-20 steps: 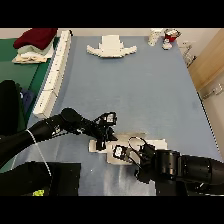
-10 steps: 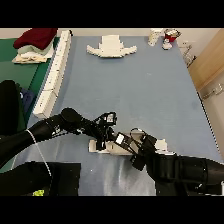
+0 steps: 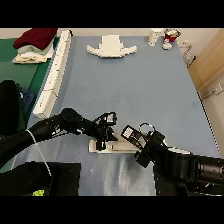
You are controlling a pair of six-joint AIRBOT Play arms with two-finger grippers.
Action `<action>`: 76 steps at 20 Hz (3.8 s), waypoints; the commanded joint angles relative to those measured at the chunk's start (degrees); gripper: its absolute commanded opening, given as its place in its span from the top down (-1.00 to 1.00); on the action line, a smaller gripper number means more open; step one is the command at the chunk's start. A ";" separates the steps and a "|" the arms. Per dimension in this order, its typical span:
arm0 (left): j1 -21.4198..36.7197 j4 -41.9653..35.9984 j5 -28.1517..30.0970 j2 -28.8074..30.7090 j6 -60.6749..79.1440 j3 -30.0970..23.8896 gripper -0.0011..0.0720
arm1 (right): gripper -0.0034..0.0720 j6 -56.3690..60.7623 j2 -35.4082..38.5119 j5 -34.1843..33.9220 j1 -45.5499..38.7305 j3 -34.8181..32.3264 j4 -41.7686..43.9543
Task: Fold the box.
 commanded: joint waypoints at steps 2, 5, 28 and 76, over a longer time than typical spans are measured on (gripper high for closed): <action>-0.02 -0.02 0.09 0.04 0.00 0.00 0.93 | -1.00 -10.51 1.49 3.91 -5.46 -1.68 5.44; -0.02 -0.02 0.07 0.04 0.00 0.00 0.93 | -1.00 -20.52 5.09 9.57 -10.69 -5.01 9.90; -0.02 -0.02 0.09 0.04 0.00 0.00 0.93 | -0.97 -102.31 -1.09 9.94 -52.11 -9.16 62.47; -0.04 -0.07 0.46 0.04 0.13 0.00 0.93 | -0.44 -110.03 -4.31 16.55 -50.99 -12.57 61.70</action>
